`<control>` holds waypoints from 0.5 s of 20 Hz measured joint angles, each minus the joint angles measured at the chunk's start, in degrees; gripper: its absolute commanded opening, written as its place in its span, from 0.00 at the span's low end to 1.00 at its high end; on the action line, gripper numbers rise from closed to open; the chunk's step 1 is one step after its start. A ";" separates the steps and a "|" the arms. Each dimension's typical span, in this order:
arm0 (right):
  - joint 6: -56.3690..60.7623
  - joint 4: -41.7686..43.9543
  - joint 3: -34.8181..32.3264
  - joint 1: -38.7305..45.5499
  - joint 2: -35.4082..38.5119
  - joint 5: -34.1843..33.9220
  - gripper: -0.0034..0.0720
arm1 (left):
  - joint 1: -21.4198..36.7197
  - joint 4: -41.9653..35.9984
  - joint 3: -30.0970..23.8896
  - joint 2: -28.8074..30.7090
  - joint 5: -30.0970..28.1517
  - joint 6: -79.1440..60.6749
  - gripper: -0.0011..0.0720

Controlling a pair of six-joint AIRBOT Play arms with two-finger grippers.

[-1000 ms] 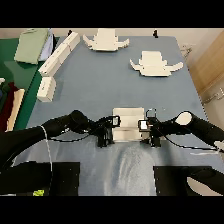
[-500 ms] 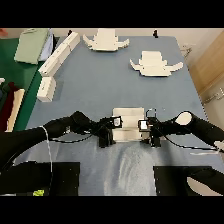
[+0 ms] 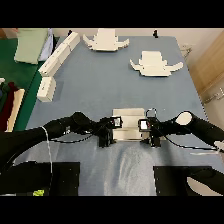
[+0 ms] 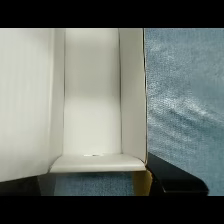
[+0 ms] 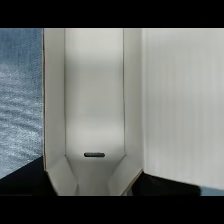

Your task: Fold the box.

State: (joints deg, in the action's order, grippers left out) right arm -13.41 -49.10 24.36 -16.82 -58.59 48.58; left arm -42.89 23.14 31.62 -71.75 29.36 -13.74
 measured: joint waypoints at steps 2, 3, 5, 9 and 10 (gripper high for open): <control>-0.02 0.02 0.00 0.00 0.00 0.00 0.72 | 0.00 0.00 0.00 0.00 -0.35 0.02 0.53; -0.04 0.00 0.00 0.00 0.00 0.00 0.72 | 0.00 0.00 0.00 0.00 -0.50 0.02 0.41; -0.07 0.00 0.00 0.00 0.00 0.00 0.72 | 0.00 0.13 0.00 0.04 -0.57 0.07 0.42; -0.15 0.02 0.00 0.00 -0.02 -0.02 0.72 | 0.09 0.42 0.00 0.57 -0.59 0.17 0.84; -0.15 0.02 -0.02 0.00 -0.02 -0.02 0.72 | 0.07 0.52 0.00 0.81 -0.57 0.17 0.84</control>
